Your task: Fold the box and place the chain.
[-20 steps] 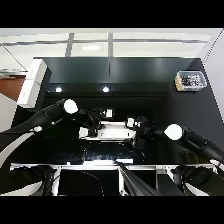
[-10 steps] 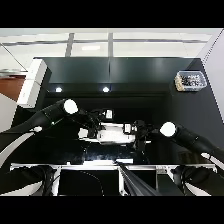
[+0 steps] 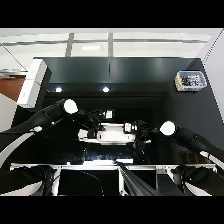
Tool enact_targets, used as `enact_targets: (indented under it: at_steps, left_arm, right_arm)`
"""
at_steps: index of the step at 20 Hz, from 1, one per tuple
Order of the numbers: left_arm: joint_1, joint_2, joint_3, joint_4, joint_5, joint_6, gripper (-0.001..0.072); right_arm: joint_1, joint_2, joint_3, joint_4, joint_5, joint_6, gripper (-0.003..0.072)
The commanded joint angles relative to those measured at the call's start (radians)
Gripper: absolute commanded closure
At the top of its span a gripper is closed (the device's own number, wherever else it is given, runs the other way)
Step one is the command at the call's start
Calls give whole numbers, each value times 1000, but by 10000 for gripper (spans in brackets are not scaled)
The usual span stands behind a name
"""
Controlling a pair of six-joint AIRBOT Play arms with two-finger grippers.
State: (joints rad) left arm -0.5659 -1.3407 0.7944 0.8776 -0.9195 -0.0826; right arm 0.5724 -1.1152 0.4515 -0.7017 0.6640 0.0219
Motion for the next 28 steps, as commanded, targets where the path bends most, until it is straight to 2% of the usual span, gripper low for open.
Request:
enact_targets:
  at_steps: [1, 12, 13, 14, 15, 16, 17, 18, 19, 20, 21, 25, 28]
  left_arm:
    - [-1, 0, 0, -1, -2, 1, 678]
    - [-1, 0, 0, -2, -2, 1, 678]
    - [-1, 0, 0, -5, -2, 0, 678]
    - [-1, 0, 0, -8, -2, 1, 678]
    - [-1, 0, 0, -8, -2, 1, 677]
    - [-1, 0, 0, -8, -3, 0, 674]
    - [0, 0, 0, -20, -8, -5, 651]
    - [0, 0, 0, -32, -8, -8, 490]
    - [0, 2, 1, -29, -8, -8, 316]
    - [1, 5, 1, -25, -6, -8, 179]
    - [6, 12, 1, -21, -6, -8, 144]
    - [66, 94, 1, -7, -25, -49, 131]
    - [136, 175, 1, 52, -129, -119, 132]
  right_arm:
    - [-1, -3, 0, 25, -6, 0, -22]
    - [-1, -27, 0, 24, -6, 0, -22]
    - [-1, -27, 0, 25, -6, -1, -10]
    - [-1, -27, 0, 25, -6, 0, 103]
    - [0, -27, 0, 29, -5, 0, 142]
    - [-1, -27, 0, 29, -1, 2, 143]
    - [0, -27, 0, 29, -1, 8, 145]
    - [0, -27, 0, 29, 2, 8, 206]
    - [-1, -27, 0, 29, 9, 8, 341]
    - [-1, -27, 0, 28, 10, 8, 368]
    - [-1, -27, 0, 28, 10, 8, 366]
    - [-1, -27, 0, 7, 10, 8, 366]
    - [-1, -27, 9, -30, 10, 8, 367]
